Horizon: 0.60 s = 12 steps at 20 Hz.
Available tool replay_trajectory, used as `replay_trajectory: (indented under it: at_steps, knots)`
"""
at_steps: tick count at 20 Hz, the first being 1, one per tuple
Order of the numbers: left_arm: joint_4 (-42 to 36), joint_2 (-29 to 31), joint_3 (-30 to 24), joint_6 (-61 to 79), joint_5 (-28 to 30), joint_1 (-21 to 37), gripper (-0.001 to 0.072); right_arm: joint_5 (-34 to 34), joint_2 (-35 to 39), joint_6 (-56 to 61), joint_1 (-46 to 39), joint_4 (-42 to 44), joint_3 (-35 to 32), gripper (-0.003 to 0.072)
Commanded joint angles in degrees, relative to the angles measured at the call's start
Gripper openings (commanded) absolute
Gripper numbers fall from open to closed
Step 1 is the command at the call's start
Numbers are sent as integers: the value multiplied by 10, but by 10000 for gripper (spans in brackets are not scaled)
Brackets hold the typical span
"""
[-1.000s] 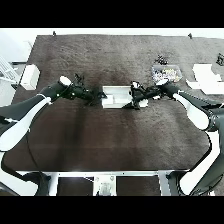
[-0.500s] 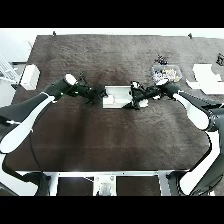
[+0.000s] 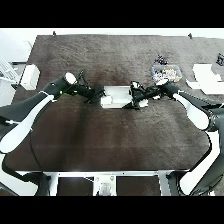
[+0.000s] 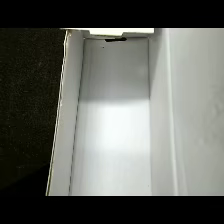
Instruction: Fold the box and place the chain.
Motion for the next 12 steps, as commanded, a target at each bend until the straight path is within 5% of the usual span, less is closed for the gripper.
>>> replay_trajectory:
  at_steps: [1,7,8,12]
  knots:
    - [8,0,2,16,-24,7,457,0,0,0,0,0,0,587]
    - [-3,0,30,22,-26,2,451,0,0,0,0,0,0,587]
    - [-7,0,30,28,-28,0,343,0,0,0,0,0,0,587]
    - [-19,0,31,74,-32,0,341,0,0,0,0,0,0,587]
